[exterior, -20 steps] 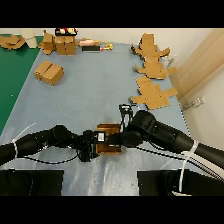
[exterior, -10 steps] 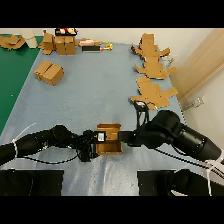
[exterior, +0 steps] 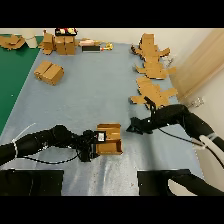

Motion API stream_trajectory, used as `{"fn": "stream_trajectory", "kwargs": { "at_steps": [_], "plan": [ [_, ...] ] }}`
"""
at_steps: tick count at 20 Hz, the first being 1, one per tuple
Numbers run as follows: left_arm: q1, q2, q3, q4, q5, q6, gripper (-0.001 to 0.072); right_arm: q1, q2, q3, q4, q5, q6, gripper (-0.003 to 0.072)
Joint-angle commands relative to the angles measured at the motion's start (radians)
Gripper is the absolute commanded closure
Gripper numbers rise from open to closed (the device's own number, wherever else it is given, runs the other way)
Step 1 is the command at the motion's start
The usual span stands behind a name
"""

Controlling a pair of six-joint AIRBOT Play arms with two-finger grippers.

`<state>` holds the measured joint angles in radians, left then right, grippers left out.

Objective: Fold the box.

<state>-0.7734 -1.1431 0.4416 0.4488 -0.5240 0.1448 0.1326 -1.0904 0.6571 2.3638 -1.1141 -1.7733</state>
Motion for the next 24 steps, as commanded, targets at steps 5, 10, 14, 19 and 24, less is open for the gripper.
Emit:
{"fn": "stream_trajectory", "kwargs": {
  "at_steps": [5, 10, 14, 19, 24],
  "plan": [
    [0.000, 0.000, 0.000, 0.000, 0.000, 0.000, 0.0347, -0.048, -0.381, 0.189, 0.381, -0.319, -0.483, 0.0682],
    [0.001, 0.000, 0.000, 0.000, 0.001, 0.000, 0.0348, 0.067, -0.373, 0.189, 0.386, -0.362, -0.545, 0.0683],
    [0.001, 0.000, 0.000, 0.000, -0.002, 0.000, 0.0348, 0.112, -0.342, 0.139, 0.336, -0.346, -0.609, 0.0682],
    [0.001, 0.000, 0.000, 0.000, -0.001, 0.000, 0.0348, 0.182, -0.155, 0.032, 0.240, -0.182, -0.664, 0.0682],
    [0.001, 0.000, 0.000, 0.000, -0.001, 0.000, 0.0348, 0.253, 0.023, 0.001, 0.118, -0.030, -0.662, 0.0682]
  ]
}}
